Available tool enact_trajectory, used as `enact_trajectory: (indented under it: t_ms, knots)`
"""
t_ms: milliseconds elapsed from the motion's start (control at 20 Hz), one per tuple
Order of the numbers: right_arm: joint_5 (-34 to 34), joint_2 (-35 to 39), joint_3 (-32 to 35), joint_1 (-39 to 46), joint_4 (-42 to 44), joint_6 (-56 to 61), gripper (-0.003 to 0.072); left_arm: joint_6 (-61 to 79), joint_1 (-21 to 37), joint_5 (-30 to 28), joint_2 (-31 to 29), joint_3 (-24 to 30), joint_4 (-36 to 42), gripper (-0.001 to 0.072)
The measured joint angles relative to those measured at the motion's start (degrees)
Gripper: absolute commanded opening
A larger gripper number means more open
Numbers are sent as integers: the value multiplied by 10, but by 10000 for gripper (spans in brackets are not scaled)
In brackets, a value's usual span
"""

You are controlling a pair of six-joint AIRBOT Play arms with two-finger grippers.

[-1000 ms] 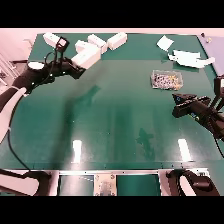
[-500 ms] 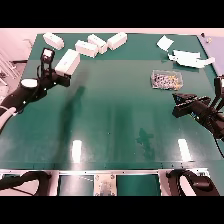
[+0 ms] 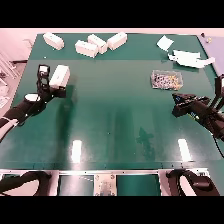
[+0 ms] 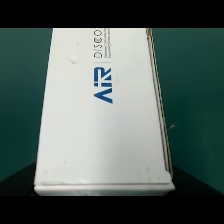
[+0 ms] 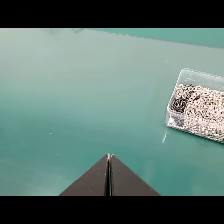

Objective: Fold the box and place the chain.

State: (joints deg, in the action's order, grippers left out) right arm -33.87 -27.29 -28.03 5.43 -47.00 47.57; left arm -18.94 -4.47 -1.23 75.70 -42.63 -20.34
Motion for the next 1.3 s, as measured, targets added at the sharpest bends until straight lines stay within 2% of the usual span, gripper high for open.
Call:
enact_trajectory:
  t_ms: [350,400,450,550,650,750,800,850,1150,1300]
  knots:
    - [0,-12,0,0,19,3,9,-41,0,-87,-1,38,-13,25]
    - [0,-13,0,0,21,4,9,-43,0,-88,-1,40,-22,39]
    - [0,-14,0,0,25,4,9,-45,0,-87,0,41,-31,135]
    - [0,-15,0,0,29,4,9,-48,0,-85,5,43,-43,134]
    - [0,-16,0,0,32,4,9,-49,0,-82,11,44,-51,350]
    - [0,-16,0,0,33,4,10,-50,0,-82,16,44,-56,511]
    - [0,-16,0,0,33,4,9,-50,0,-82,17,44,-57,650]
    - [0,-16,0,0,34,4,9,-50,0,-83,17,44,-59,719]
    - [0,-17,0,0,35,4,11,-51,0,-99,19,44,-61,720]
    - [-1,-16,-1,0,35,4,10,-49,0,-97,-1,45,-62,720]
